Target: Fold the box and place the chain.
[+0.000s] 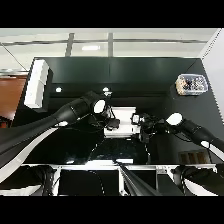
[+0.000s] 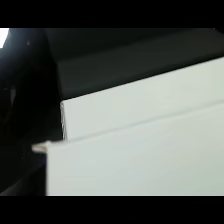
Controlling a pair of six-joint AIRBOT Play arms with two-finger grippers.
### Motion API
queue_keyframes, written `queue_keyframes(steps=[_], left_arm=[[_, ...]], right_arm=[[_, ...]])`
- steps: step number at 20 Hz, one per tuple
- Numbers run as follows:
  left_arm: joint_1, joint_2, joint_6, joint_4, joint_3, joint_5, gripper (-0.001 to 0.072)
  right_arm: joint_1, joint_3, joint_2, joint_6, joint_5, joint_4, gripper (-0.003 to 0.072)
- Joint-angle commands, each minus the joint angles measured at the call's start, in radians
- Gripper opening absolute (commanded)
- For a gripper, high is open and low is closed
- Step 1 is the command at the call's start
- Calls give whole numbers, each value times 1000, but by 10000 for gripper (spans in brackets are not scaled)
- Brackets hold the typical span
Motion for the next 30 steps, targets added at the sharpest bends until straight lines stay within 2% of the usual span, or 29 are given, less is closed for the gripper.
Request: queue_keyframes(steps=[1, 5, 11, 14, 25, 27, 29, 30], left_arm=[[-17, -6, -86, 90, 0, -7, 364], [-40, -6, -168, 163, 0, -5, 364], [-41, -11, -238, 120, 0, -10, 364], [-41, -42, -255, 76, 0, -53, 364], [-45, -53, -313, 120, 36, -57, 343], [-45, -55, -314, 120, 36, -51, 151], [-45, -55, -321, 119, 36, -49, 25], [-45, -55, -321, 119, 36, -49, 25]], right_arm=[[0, -1, 0, -2, 2, -2, 403], [0, -1, 0, -2, 2, -2, 403], [0, 0, 0, -1, 2, -2, 403], [0, 0, 0, -1, 2, -2, 403], [0, 0, 0, -2, 2, -2, 403], [0, 0, 0, -2, 2, -2, 403], [0, -1, 0, -2, 2, -2, 403], [0, 0, 0, -2, 2, -2, 403]])
